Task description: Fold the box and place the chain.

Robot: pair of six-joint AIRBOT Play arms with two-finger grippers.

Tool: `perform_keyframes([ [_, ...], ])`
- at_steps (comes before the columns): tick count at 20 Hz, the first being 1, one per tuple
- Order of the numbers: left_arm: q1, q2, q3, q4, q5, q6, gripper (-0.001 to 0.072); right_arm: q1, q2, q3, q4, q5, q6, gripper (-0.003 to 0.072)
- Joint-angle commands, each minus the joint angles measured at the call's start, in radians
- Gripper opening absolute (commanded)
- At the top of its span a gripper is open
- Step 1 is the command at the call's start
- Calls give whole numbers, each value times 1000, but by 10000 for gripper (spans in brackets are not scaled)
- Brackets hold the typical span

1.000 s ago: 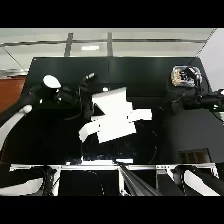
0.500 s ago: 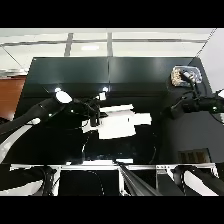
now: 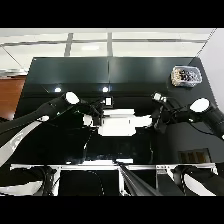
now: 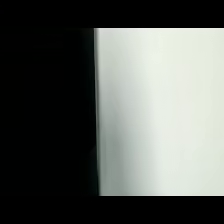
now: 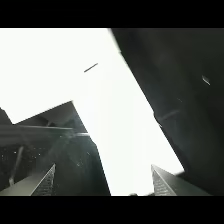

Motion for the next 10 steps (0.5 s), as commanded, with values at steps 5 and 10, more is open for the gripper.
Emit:
perform_keyframes([
  [5, -1, -27, 2, 35, 18, 1, 27, 171, -5, -19, 1, -108, -105, 683],
  [10, -1, -27, 2, 35, 14, 2, 27, 269, -51, -19, 2, -120, -144, 683],
])
